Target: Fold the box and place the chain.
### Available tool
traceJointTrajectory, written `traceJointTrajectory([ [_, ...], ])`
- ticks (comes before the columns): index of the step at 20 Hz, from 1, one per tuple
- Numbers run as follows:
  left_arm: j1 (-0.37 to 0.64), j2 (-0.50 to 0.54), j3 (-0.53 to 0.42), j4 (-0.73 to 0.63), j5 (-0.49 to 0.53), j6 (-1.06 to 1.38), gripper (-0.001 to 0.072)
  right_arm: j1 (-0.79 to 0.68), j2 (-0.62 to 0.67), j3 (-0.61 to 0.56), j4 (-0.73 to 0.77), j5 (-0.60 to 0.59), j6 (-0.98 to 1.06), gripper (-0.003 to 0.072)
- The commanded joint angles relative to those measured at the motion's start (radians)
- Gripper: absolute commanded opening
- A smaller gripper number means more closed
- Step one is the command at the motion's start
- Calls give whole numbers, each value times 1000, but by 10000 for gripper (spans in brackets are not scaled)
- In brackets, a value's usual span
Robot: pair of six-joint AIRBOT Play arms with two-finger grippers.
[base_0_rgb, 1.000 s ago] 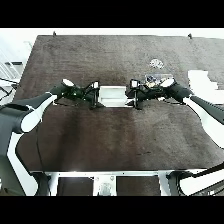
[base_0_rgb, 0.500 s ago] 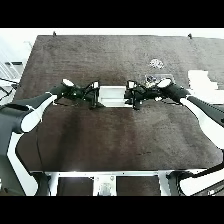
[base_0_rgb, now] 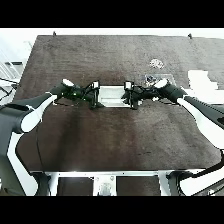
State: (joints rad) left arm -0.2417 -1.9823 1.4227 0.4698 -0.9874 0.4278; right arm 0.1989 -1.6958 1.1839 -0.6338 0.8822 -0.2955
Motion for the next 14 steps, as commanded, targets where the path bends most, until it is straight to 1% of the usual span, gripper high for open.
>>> traceJointTrajectory([
  [1, 0, 0, 0, -3, 0, -1, 60, 1, -1, 1, 24, 3, -24, 386],
  [2, 0, 0, 0, -3, 0, -2, 60, 1, -3, 1, 24, 10, -24, 396],
  [3, 0, 0, 0, -3, 0, -2, 60, 3, -6, 1, 24, 24, -25, 508],
  [4, 0, 0, 0, -3, 0, -2, 60, 4, -11, 1, 24, 31, -24, 570],
  [11, 0, 0, 0, -3, 0, -2, 60, -2, -13, 1, 23, 32, -23, 569],
  [12, 0, 0, 0, -3, 1, -2, 60, -9, -12, 1, 16, 32, -17, 532],
  [13, 0, 0, 0, -3, 2, -2, 60, -19, -10, 1, -1, 32, 13, 451],
  [14, 0, 0, 0, -3, 2, -2, 60, -31, -3, 1, -32, 32, 62, 320],
])
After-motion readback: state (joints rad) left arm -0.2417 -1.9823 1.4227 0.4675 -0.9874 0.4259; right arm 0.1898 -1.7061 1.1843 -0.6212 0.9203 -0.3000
